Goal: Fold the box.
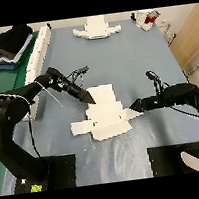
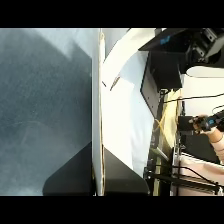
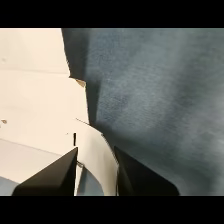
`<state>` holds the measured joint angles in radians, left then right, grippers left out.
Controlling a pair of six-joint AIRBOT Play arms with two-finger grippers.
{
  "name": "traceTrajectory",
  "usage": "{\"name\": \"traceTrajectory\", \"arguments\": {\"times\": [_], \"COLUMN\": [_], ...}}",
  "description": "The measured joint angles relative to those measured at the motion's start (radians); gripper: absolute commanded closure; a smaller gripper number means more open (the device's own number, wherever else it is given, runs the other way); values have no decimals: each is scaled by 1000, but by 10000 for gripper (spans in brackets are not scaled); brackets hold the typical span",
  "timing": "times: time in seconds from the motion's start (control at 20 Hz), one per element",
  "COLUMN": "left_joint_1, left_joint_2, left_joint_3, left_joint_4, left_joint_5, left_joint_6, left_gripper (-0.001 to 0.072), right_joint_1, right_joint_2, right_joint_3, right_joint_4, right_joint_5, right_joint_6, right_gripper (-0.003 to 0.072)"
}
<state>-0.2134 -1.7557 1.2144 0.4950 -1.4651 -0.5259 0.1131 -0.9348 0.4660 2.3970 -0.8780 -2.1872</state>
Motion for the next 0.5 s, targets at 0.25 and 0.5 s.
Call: {"name": "traceTrajectory", "arguments": {"times": [0.25, 0.5], "left_joint_1": [-20, -82], "left_joint_2": [77, 180], "left_joint_3": [19, -18], "left_joint_4": [1, 6], "left_joint_5": [50, 154], "left_joint_6": [97, 241], "left_gripper": [701, 702], "right_joint_1": [-1, -1], "right_joint_2": [0, 0], "right_joint_3": [90, 169], "right_joint_4": [-279, -512], "right_joint_5": [6, 27], "right_joint_6": [136, 372], "right_gripper": [328, 239]}}
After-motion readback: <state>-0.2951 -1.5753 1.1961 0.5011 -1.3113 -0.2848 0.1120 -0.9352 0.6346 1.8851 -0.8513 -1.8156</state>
